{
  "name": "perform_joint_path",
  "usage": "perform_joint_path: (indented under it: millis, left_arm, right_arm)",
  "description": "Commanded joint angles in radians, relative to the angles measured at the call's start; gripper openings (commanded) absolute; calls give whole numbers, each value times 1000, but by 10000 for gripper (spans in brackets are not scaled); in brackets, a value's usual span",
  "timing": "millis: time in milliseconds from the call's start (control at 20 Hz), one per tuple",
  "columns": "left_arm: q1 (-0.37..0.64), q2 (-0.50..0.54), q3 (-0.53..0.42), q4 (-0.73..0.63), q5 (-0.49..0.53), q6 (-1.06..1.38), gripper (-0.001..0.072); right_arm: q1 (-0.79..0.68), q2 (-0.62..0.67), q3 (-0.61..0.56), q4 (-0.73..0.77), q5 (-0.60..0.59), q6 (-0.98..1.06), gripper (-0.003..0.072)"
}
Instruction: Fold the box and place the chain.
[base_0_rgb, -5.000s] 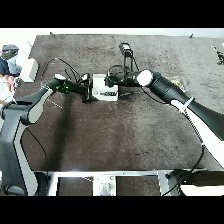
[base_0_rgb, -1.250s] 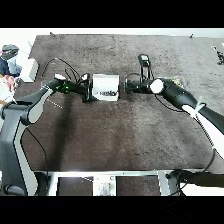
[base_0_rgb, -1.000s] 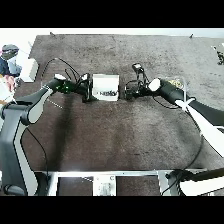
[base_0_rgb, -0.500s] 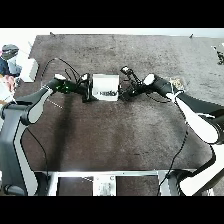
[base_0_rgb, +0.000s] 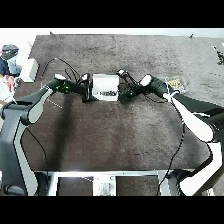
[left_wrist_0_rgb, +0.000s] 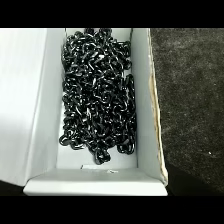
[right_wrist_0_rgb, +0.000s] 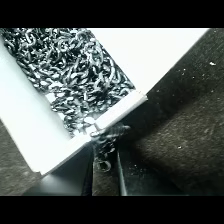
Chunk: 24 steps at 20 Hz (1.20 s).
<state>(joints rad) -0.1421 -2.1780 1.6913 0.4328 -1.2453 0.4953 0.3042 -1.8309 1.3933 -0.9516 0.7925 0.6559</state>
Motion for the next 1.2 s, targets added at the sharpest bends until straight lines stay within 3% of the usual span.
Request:
perform_joint_path:
  millis: [0, 50, 350, 600, 800, 850, 900, 950, 1150]
  left_arm:
    - [0, 0, 0, 0, 0, 0, 229]
    - [0, -1, 0, 0, 0, 0, 228]
    - [0, 0, 0, 0, 0, 0, 229]
    - [0, 0, 0, 0, 0, 0, 229]
    - [0, 0, 0, 0, 0, 0, 229]
    - [0, 0, 0, 0, 0, 0, 229]
    - [0, 0, 0, 0, 0, 0, 229]
    - [0, -1, 0, 0, 0, 0, 229]
    - [0, 0, 0, 0, 0, 0, 229]
  right_arm:
    - [5, -6, 0, -24, -11, -8, 150]
    - [5, -6, 0, -40, -11, -5, 13]
    - [5, 106, 0, -146, 66, 75, 13]
    - [13, 284, 23, 22, 53, 81, 11]
    - [84, 246, 126, 40, -8, 100, 13]
    - [93, 223, 147, 39, -14, 105, 138]
    - [95, 202, 162, 31, -17, 103, 355]
    - [91, 198, 162, 6, -32, 105, 426]
    - [46, 250, 162, -77, -68, 103, 419]
